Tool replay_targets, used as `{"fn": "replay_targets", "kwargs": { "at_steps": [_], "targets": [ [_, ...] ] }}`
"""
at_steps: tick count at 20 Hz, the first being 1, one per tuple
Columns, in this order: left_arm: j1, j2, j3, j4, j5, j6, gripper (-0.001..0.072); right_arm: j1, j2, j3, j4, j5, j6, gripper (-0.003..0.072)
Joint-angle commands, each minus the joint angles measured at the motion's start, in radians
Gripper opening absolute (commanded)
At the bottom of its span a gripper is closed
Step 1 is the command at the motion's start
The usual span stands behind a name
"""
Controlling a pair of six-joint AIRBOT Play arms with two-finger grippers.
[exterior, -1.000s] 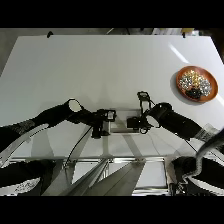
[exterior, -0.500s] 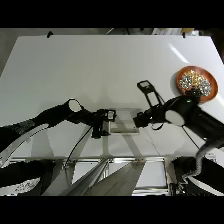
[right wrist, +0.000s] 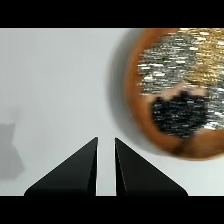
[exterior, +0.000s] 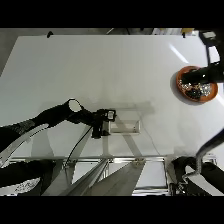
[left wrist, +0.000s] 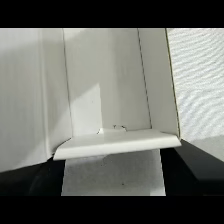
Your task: Fold the box and place the chain.
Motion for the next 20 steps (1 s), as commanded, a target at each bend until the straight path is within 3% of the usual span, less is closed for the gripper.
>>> {"fn": "replay_targets", "kwargs": {
  "at_steps": [1,5,6,8,20],
  "targets": [
    [0.0,0.001,0.0,0.0,0.0,0.0,0.0315,-0.213,-0.175,0.09,0.006,-0.031,-0.038,0.0107],
    [0.0,0.001,0.0,0.0,0.0,0.0,0.0315,-0.309,-0.367,0.111,0.007,0.006,-0.042,0.013],
    [0.0,0.001,0.0,0.0,0.0,0.0,0.0315,-0.323,-0.404,0.111,0.007,0.008,-0.042,0.0167],
    [0.0,0.001,0.0,0.0,0.0,0.0,0.0315,-0.336,-0.458,0.111,0.008,0.006,-0.072,0.036],
    [0.0,0.001,0.0,0.0,0.0,0.0,0.0315,-0.336,-0.529,0.111,0.127,-0.06,-0.168,0.0285]
  ]
}}
